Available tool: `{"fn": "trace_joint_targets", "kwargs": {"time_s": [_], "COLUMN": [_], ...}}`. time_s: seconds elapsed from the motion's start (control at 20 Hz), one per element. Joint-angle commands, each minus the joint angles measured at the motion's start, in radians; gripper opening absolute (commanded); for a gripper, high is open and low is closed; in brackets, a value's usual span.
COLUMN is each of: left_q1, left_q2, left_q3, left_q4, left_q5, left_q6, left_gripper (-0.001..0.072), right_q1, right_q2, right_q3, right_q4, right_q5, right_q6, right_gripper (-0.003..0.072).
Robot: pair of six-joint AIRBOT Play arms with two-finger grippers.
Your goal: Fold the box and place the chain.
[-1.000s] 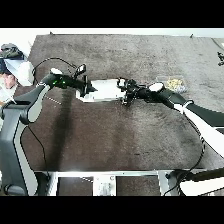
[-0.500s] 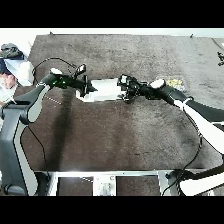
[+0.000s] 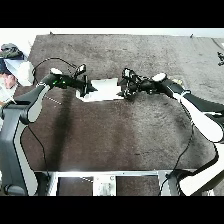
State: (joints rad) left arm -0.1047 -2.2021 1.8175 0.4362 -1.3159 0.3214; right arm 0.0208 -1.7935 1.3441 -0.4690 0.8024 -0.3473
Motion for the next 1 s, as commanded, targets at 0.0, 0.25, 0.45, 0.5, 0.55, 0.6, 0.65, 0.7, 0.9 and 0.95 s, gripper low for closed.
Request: {"fn": "trace_joint_targets", "kwargs": {"time_s": [0.0,0.25,0.45,0.5,0.55,0.6,0.65,0.7,0.9,0.95], "left_q1": [0.001,0.001,0.001,0.001,0.001,0.001,0.001,0.001,0.001,0.001], "left_q2": [0.0,0.0,0.0,0.0,0.0,0.0,0.0,0.0,0.0,0.0], "left_q3": [0.0,0.0,0.0,0.0,0.0,0.0,0.0,0.0,0.0,0.0], "left_q4": [0.0,0.0,0.0,0.0,0.0,0.0,0.0,0.0,0.0,0.0], "left_q5": [0.0,0.0,0.0,0.0,0.0,0.0,0.0,0.0,0.0,0.0], "left_q6": [0.0,0.0,0.0,0.0,0.0,0.0,0.0,0.0,0.0,0.0], "left_gripper": [0.0011,0.0011,0.0011,0.0011,0.0011,0.0011,0.0011,0.0011,0.0011,0.0011], "right_q1": [-0.026,-0.052,-0.051,-0.05,-0.048,-0.044,-0.038,-0.032,-0.021,-0.021], "right_q2": [-0.061,-0.131,-0.185,-0.194,-0.202,-0.206,-0.207,-0.207,-0.208,-0.208], "right_q3": [0.073,0.181,0.27,0.288,0.304,0.314,0.315,0.315,0.315,0.315], "right_q4": [0.001,-0.03,-0.06,-0.068,-0.079,-0.103,-0.12,-0.135,-0.14,-0.14], "right_q5": [0.085,0.205,0.25,0.26,0.269,0.275,0.275,0.276,0.307,0.317], "right_q6": [0.027,0.057,0.057,0.064,0.072,0.072,0.072,0.071,0.068,0.06], "right_gripper": [0.0585,0.0585,0.0585,0.0585,0.0585,0.0585,0.0585,0.0584,0.0584,0.0583]}}
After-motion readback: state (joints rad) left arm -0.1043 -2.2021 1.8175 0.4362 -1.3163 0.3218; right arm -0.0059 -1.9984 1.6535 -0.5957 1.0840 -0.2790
